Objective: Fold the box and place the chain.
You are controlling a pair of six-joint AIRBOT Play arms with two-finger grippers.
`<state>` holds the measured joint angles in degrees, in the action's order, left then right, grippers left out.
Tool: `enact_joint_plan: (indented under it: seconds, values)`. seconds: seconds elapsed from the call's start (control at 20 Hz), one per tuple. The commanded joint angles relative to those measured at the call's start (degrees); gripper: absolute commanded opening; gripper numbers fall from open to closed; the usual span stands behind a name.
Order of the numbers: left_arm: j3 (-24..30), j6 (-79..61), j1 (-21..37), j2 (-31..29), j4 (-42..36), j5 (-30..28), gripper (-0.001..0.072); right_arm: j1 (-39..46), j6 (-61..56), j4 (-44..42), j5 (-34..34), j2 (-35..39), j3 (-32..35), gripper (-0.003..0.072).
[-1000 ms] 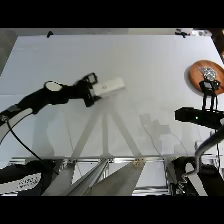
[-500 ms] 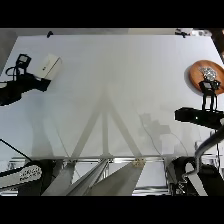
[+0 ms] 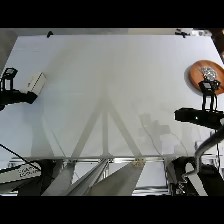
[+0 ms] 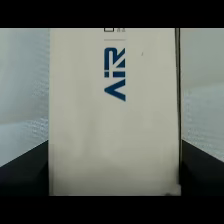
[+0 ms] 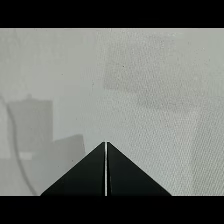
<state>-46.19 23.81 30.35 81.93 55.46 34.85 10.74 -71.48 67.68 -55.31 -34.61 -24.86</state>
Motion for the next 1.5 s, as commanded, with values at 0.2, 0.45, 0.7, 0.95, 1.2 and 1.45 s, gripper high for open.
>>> enact_joint_plan:
  seconds: [0.2,0.45,0.7,0.95,1.2,1.45]
  values:
    - [0.0,4.07,0.83,-4.7,4.39,3.19,0.0708,0.04,-0.02,0.0,-1.75,-0.04,-0.07,0.0008]
    - [0.0,2.34,3.08,-13.42,6.93,2.23,0.0697,0.04,-0.02,0.0,-3.15,-0.04,-0.07,0.0008]
    - [0.02,25.27,11.89,-13.33,24.57,12.81,0.0696,0.04,-0.07,0.0,-7.45,-0.04,-0.07,0.0008]
    - [0.02,52.04,20.61,-12.83,19.71,24.72,0.0696,0.04,-0.04,-0.02,-8.55,-0.04,-0.07,0.0008]
    - [3.37,53.11,18.36,-12.83,17.18,32.26,0.0697,0.04,-0.04,0.0,-9.66,-0.04,-0.07,0.0008]
    - [4.76,53.18,17.51,-12.83,17.05,33.14,0.0697,0.04,-0.04,-0.02,-9.92,-0.04,-0.07,0.0008]
